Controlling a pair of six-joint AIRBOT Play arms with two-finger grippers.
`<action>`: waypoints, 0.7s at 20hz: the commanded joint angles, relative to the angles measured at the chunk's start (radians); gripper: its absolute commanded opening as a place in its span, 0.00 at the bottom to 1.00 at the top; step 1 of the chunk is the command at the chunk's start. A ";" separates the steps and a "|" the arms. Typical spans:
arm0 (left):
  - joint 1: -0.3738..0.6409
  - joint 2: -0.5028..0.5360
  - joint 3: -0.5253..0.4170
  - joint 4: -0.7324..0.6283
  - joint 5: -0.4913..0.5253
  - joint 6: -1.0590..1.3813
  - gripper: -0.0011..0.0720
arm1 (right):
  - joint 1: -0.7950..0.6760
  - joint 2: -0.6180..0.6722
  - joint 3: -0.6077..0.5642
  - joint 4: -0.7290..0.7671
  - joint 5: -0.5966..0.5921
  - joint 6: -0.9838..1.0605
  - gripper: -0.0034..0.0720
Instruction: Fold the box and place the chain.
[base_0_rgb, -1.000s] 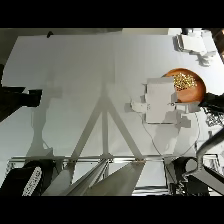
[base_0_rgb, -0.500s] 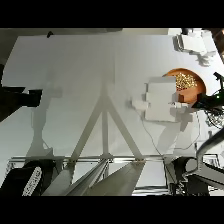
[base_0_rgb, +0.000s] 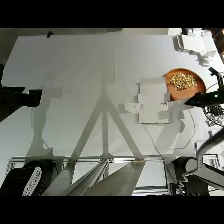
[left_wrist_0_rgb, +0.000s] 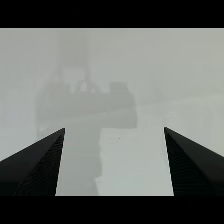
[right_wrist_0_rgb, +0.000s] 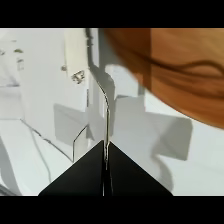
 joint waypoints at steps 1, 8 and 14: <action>0.000 0.000 0.000 0.000 0.000 0.000 0.97 | 0.061 0.098 -0.094 0.122 -0.075 -0.154 0.05; 0.000 0.000 0.000 0.001 0.000 0.011 0.97 | 0.220 0.298 -0.422 0.439 -0.260 -0.369 0.05; 0.000 0.000 0.000 0.000 0.001 0.004 0.97 | 0.453 0.298 -0.583 0.755 -0.491 -0.594 0.05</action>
